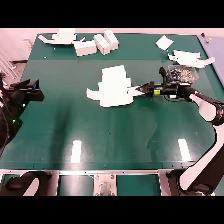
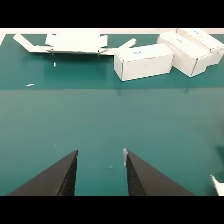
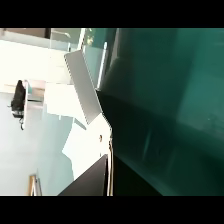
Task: Fold the box and place the chain.
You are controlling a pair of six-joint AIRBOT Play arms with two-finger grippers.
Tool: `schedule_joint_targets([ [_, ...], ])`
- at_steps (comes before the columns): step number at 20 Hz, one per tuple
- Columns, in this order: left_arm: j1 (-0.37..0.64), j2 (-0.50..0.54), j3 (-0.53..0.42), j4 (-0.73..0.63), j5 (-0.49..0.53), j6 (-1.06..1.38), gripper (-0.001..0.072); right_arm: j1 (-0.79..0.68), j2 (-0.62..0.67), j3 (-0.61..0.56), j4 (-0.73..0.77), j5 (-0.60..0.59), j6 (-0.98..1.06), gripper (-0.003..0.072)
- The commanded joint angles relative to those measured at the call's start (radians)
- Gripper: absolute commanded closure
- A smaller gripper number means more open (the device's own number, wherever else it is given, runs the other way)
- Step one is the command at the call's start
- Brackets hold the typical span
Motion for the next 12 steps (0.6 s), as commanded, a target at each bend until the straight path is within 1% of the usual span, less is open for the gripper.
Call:
schedule_joint_targets([
  [1, 0.000, 0.000, 0.000, 0.000, -0.001, 0.000, 0.0374, 0.041, 0.001, -0.007, -0.012, -0.116, -0.008, 0.0681],
  [2, 0.000, 0.000, 0.000, 0.000, -0.001, 0.000, 0.0375, 0.041, 0.001, -0.002, -0.013, -0.147, -0.013, 0.0681],
  [4, 0.000, 0.000, 0.000, 0.000, -0.006, 0.000, 0.0374, 0.040, 0.001, 0.013, -0.011, -0.172, -0.013, 0.0680],
  [6, 0.000, 0.000, 0.000, 0.000, -0.013, 0.000, 0.0375, 0.034, 0.001, 0.032, -0.016, -0.176, -0.012, 0.0680],
  [12, 0.000, 0.000, 0.000, 0.000, -0.019, 0.000, 0.0374, 0.014, 0.001, 0.040, -0.124, -0.179, 0.015, 0.0680],
])
